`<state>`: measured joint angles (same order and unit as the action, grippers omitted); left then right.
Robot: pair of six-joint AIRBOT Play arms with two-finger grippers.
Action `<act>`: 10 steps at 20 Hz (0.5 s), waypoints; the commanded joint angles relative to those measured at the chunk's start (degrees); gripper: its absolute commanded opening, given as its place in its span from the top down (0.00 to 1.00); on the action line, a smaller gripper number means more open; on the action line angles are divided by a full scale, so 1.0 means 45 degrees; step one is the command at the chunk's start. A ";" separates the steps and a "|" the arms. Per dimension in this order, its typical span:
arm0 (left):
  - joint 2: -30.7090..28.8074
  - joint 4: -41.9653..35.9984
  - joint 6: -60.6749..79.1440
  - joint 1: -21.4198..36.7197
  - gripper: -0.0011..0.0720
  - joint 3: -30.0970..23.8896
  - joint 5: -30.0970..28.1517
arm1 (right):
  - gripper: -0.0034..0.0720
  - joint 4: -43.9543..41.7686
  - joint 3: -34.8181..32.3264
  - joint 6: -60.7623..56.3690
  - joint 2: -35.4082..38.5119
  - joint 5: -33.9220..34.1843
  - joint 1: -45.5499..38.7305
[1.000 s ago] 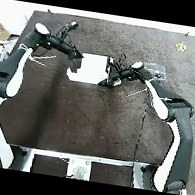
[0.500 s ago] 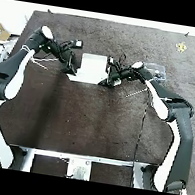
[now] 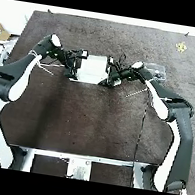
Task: Fold the box and place the chain.
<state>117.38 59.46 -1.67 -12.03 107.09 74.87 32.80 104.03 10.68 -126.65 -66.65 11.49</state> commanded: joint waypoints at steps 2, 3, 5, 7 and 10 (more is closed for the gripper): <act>0.0029 0.0418 0.0053 -0.0092 0.12 -0.0058 -0.0223 | 0.53 -0.0005 0.0000 0.0000 0.0000 -0.0005 -0.0005; 0.0029 0.0520 0.0053 -0.0092 0.26 -0.0058 -0.0214 | 0.53 -0.0005 0.0000 0.0000 0.0000 -0.0005 -0.0005; 0.0029 0.0495 0.0058 -0.0092 0.43 -0.0058 -0.0214 | 0.53 -0.0005 0.0000 0.0000 0.0000 -0.0005 -0.0005; 0.0029 0.0495 0.0058 -0.0092 0.43 -0.0058 -0.0228 | 0.53 -0.0005 0.0000 0.0000 0.0000 -0.0005 -0.0005; 0.0078 0.0345 0.0053 -0.0092 0.83 -0.0058 -0.0160 | 0.53 -0.0005 0.0000 0.0000 0.0000 -0.0005 -0.0005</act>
<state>117.58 61.39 -1.43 -12.43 106.85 74.00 32.77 104.03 10.68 -126.65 -66.65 11.49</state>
